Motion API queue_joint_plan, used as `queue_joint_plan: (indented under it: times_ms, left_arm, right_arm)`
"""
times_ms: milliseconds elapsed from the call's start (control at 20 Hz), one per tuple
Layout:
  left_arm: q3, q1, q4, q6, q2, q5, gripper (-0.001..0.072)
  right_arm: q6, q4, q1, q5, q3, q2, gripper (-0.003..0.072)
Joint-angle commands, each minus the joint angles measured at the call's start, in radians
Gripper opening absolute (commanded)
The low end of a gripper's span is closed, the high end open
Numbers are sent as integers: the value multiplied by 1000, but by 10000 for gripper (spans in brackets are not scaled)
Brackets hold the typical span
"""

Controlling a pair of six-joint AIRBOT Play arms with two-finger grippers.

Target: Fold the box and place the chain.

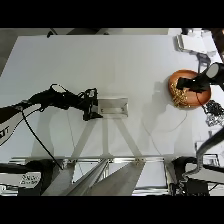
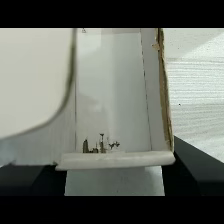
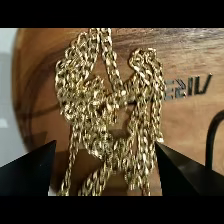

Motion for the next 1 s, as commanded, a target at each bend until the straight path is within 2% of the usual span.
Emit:
queue_joint_plan:
  times_ms: [0, 150, 200, 250, 500, 700, 950]
  left_arm:
    - [0, 0, 0, 0, 0, 0, 212]
    - [0, 0, 0, 0, 0, 0, 212]
    - [0, 0, 0, 0, 0, 1, 212]
    - [0, 0, 0, 0, 0, 1, 212]
    - [0, 0, 0, 0, 0, 0, 212]
    - [0, 0, 0, 0, 0, 0, 211]
    - [0, 0, 0, 0, 0, 0, 212]
  right_arm:
    - [-8, 18, -3, -70, 38, -134, 720]
    - [3, 8, 2, -116, 49, -180, 720]
    - [3, 8, 1, -115, 48, -181, 686]
    - [3, 8, 1, -114, 48, -180, 613]
    - [-6, 1, 5, -67, 48, -160, 23]
    - [-65, -25, 26, -45, 48, -39, 10]
    - [-203, -26, 108, 171, 48, 153, 9]
